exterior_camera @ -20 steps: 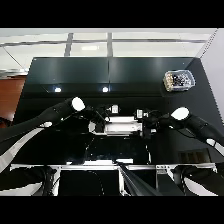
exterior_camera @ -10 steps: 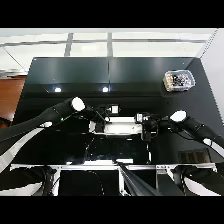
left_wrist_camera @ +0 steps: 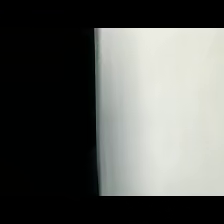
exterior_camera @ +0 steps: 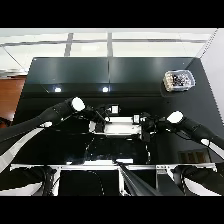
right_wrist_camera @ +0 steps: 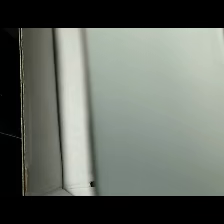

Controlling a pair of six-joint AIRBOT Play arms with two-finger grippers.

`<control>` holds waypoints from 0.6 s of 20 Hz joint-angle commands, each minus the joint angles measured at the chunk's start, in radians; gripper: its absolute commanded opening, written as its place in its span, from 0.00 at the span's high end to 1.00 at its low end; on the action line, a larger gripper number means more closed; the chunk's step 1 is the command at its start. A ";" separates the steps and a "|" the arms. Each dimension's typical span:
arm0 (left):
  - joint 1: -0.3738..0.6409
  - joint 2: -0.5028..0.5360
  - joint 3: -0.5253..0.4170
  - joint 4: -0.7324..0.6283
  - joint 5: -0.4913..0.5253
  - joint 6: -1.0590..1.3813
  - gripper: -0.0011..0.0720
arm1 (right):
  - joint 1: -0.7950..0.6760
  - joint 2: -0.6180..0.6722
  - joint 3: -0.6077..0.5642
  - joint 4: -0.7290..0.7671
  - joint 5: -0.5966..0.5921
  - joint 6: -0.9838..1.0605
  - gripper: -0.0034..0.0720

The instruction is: Fold the box and place the chain.

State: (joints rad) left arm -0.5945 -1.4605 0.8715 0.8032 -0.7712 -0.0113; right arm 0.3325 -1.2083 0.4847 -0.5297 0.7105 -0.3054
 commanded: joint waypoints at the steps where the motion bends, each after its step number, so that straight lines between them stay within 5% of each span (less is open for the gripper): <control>1: -0.001 0.000 0.001 0.000 0.001 0.000 0.95 | 0.002 -0.002 0.001 -0.006 -0.009 0.007 0.02; 12: -0.001 0.000 0.001 0.000 0.002 0.000 0.95 | 0.018 -0.004 0.001 -0.021 -0.033 0.027 0.02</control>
